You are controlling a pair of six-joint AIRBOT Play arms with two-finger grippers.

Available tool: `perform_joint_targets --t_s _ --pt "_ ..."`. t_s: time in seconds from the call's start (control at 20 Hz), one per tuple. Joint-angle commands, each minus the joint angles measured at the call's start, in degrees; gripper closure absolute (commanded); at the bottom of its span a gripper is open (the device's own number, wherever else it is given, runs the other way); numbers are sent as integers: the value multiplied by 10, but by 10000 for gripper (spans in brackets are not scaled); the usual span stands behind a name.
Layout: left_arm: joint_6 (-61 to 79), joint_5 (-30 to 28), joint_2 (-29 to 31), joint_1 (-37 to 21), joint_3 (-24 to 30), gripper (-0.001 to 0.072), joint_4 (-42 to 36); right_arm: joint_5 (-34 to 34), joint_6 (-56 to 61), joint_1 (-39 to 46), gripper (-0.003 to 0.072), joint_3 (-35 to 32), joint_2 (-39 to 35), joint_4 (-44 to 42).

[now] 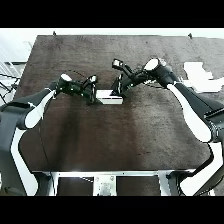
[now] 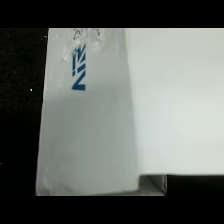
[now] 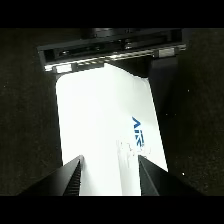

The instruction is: Fold the box and place the chain.

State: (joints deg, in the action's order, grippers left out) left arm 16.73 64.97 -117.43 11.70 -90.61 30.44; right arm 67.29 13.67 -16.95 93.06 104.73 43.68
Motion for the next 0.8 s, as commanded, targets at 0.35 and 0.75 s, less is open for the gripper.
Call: perform_joint_targets --t_s 0.35,0.75 --pt "0 0 0 0 0 219 0 -77 -9 -11 274 9 9 -1" --pt "0 0 0 0 0 219 0 -72 -9 -12 342 8 3 16"
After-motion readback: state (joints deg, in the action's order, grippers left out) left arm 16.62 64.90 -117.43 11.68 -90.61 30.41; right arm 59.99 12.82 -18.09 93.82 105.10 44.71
